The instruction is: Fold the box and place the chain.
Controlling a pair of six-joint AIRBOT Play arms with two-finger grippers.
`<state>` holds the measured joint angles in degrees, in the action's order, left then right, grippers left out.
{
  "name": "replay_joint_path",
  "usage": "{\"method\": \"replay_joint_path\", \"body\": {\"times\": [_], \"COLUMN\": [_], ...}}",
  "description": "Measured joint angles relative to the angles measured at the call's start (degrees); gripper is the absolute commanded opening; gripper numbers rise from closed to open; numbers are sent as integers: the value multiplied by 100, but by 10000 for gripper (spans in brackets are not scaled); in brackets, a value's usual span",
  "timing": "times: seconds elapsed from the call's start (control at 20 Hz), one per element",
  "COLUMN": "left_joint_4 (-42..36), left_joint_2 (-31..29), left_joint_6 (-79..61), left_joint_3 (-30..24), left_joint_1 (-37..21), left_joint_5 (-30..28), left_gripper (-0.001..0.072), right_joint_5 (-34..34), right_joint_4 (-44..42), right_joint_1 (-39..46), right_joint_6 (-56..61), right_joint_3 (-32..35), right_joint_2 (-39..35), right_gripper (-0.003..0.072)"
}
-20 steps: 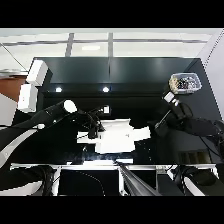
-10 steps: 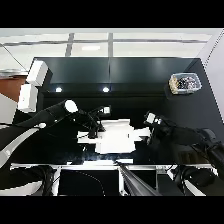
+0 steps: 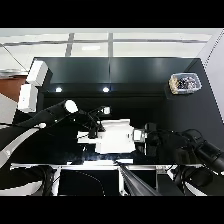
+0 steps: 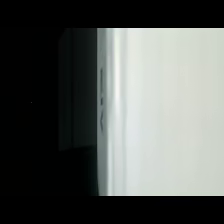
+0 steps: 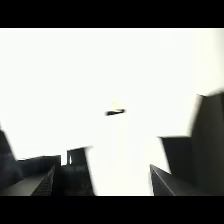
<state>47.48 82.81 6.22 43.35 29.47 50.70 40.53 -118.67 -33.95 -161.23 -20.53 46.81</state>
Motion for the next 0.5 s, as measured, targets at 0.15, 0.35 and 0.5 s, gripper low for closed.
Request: {"method": "replay_joint_path", "body": {"times": [0.15,0.35,0.5], "left_joint_4": [2,4,7], "left_joint_2": [0,0,0], "left_joint_6": [0,0,0], "left_joint_3": [-2,-2,-2], "left_joint_1": [0,0,0], "left_joint_5": [-2,-7,-9], "left_gripper": [24,24,24], "right_joint_5": [-15,-289,-713], "right_joint_4": [-24,-140,-387], "right_joint_1": [-310,-671,-940], "right_joint_6": [-142,-219,-74], "right_joint_3": [0,0,0], "right_joint_2": [120,313,407], "right_gripper": [699,700,700]}}
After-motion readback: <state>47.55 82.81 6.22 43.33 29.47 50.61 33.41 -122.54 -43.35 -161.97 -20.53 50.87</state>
